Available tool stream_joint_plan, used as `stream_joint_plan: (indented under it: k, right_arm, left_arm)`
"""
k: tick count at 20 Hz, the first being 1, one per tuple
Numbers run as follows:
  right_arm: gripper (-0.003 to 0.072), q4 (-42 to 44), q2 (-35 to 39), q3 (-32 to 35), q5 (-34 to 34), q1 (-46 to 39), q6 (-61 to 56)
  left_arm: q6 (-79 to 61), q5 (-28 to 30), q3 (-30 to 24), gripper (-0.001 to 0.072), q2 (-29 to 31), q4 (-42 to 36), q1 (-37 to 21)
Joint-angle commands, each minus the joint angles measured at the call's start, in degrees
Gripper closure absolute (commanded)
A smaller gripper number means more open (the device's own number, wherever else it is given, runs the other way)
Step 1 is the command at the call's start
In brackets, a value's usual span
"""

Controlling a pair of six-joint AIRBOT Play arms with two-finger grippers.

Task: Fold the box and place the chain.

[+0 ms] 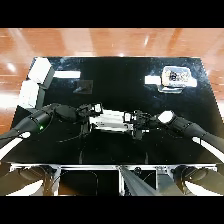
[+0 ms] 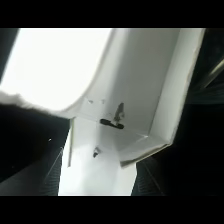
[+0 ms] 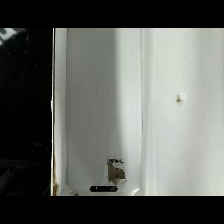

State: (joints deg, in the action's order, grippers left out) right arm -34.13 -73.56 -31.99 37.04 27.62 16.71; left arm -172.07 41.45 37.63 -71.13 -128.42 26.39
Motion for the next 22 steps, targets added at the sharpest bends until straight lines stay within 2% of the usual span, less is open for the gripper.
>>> stream_joint_plan:
  k: [1, 2, 3, 6, 7, 17, 22]
  right_arm:
    - [0.0172, 0.0, 0.0, 0.0, 0.0, 0.0, 0.0]
    - [0.0172, 0.0, 0.0, 0.0, 0.0, 0.0, 0.0]
    - [0.0172, 0.0, 0.0, 0.0, 0.0, 0.0, 0.0]
    - [0.0172, 0.0, 0.0, 0.0, 0.0, 0.0, 0.0]
    - [0.0172, 0.0, 0.0, 0.0, 0.0, 0.0, 0.0]
    - [0.0172, 0.0, 0.0, 0.0, 0.0, 0.0, 0.0]
    - [0.0172, 0.0, 0.0, 0.0, 0.0, 0.0, 0.0]
  left_arm:
    - [0.0, -0.2, 0.1, 0.0226, -0.2, 0.0, 0.5]
    - [0.0, -0.2, 0.1, 0.0331, -0.2, 0.0, 0.5]
    - [0.0, -0.2, 0.1, 0.0386, -0.2, 0.0, 0.5]
    - [0.0, -0.1, 0.4, 0.0441, -0.2, -0.1, 0.5]
    - [0.0, 0.2, 0.5, 0.0519, -0.2, -0.1, 0.5]
    - [0.0, -0.2, 1.0, 0.0526, -0.5, -1.8, 3.2]
    - [0.0, -3.3, 1.0, 0.0525, -1.2, -3.1, 5.1]
